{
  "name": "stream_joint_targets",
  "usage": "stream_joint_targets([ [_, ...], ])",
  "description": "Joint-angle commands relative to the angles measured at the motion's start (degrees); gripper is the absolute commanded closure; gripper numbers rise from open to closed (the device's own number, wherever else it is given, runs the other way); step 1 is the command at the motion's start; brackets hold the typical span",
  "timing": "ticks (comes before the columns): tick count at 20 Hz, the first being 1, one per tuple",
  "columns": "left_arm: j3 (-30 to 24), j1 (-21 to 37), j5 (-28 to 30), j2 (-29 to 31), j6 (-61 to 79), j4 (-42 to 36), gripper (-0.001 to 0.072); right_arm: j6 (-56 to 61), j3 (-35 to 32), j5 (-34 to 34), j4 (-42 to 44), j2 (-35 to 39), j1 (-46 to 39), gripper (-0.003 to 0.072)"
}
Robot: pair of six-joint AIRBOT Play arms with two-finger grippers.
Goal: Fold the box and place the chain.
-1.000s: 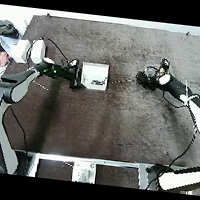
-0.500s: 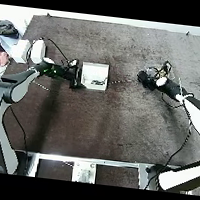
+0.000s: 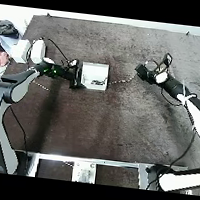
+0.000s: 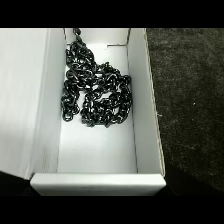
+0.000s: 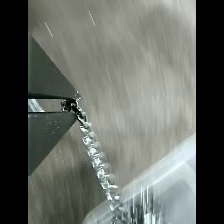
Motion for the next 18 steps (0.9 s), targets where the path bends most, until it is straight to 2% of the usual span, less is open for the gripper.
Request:
stream_joint_targets([
  [1,0.0,0.0,0.0,0.0,0.0,0.0,0.0157,-3.8,0.0,2.2,0.2,8.0,5.4,0.0676],
  [4,0.0,0.0,0.0,0.0,0.0,0.0,0.0157,-5.6,0.0,0.0,0.1,14.4,10.3,0.0676],
  [7,0.0,0.0,0.0,0.0,0.0,0.0,0.0157,-6.0,0.1,-1.9,0.0,17.4,13.4,0.0676],
  [14,0.0,0.0,0.0,0.0,0.0,0.0,0.0157,-6.4,0.3,-7.6,1.3,18.8,18.8,0.0676],
  [18,0.0,0.0,0.0,0.0,0.0,0.0,0.0157,-6.6,5.2,-7.7,-0.7,18.8,22.4,0.0676],
])
